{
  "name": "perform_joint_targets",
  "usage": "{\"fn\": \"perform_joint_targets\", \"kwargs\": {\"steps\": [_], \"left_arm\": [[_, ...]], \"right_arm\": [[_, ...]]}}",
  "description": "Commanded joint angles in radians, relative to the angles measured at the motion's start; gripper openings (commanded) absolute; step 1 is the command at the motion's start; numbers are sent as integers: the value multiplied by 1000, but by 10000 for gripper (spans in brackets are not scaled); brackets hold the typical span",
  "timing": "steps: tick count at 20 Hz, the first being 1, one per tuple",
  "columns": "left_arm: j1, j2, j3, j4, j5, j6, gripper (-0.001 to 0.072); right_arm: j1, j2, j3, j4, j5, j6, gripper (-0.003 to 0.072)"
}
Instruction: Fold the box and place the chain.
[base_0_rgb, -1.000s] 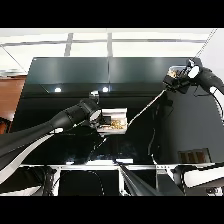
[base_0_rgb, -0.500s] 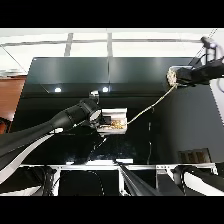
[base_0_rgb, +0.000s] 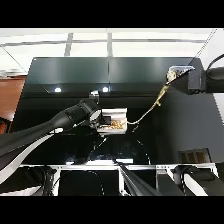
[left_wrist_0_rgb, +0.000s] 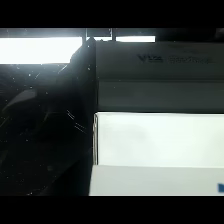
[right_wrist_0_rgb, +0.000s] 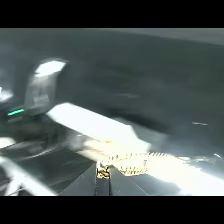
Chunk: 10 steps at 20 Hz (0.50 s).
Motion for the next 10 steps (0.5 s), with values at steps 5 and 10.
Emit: {"fn": "perform_joint_targets", "kwargs": {"steps": [5,10], "left_arm": [[1,-1,0,0,-1,0,29],[1,-1,0,0,-1,0,29]], "right_arm": [[93,14,87,320,-181,-15,18],[124,14,115,420,-208,-48,19]]}}
